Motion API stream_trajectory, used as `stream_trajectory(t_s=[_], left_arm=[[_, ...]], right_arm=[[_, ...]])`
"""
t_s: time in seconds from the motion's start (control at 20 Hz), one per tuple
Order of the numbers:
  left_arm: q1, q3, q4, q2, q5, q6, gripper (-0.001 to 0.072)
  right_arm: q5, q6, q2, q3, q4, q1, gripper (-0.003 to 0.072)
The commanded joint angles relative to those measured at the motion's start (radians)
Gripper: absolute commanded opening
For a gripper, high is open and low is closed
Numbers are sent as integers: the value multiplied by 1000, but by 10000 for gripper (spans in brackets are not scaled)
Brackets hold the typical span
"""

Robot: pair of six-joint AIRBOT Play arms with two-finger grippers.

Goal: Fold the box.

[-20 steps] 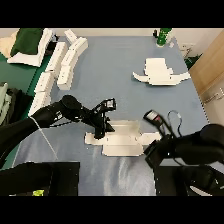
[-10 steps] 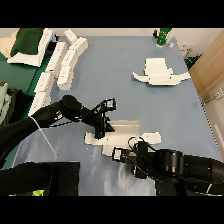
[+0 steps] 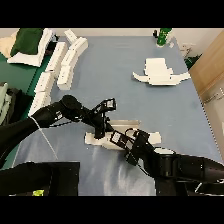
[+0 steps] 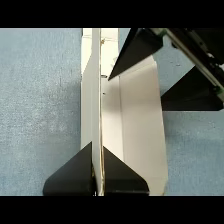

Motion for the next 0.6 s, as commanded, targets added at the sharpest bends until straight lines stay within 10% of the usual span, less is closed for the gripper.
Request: stream_trajectory(t_s=[0.0, 0.55], left_arm=[[0, 0, 0, 0, 0, 0, 17], [0, 0, 0, 0, 0, 0, 17]], right_arm=[[-180, 173, -3, 48, -41, 1, 661], [-216, 150, 20, 48, -23, -3, 720]])
